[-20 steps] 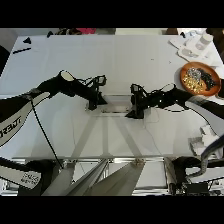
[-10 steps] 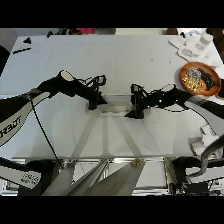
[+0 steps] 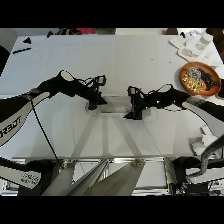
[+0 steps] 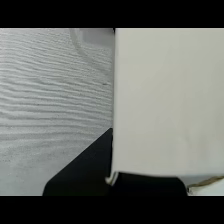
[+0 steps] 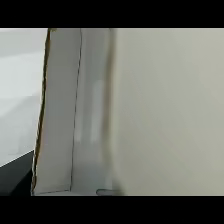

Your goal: Fold the box and place the chain.

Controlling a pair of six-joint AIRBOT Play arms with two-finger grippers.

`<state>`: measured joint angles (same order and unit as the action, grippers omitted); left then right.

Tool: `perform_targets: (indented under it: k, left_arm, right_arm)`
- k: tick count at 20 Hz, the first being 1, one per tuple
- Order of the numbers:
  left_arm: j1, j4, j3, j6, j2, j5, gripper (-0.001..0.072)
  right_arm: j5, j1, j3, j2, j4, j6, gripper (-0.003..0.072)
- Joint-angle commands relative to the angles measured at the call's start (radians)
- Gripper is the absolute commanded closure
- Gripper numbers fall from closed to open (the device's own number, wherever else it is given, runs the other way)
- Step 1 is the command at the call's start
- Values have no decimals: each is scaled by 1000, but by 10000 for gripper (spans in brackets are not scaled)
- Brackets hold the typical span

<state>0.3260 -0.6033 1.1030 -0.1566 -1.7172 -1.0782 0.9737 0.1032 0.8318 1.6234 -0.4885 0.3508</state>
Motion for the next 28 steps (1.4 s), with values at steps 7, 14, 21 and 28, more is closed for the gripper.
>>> perform_targets:
  k: [7,14,21,28]
  left_arm:
    - [0,1,0,0,0,1,702]
    - [0,1,0,0,0,1,702]
    - [0,0,0,0,0,1,702]
    - [0,0,0,0,0,1,702]
  right_arm:
    - [14,-5,1,2,-31,-36,-24]
    - [32,-74,1,2,-30,-34,-24]
    - [33,-73,1,2,-28,-35,-24]
    - [43,-73,1,2,-29,-35,-24]
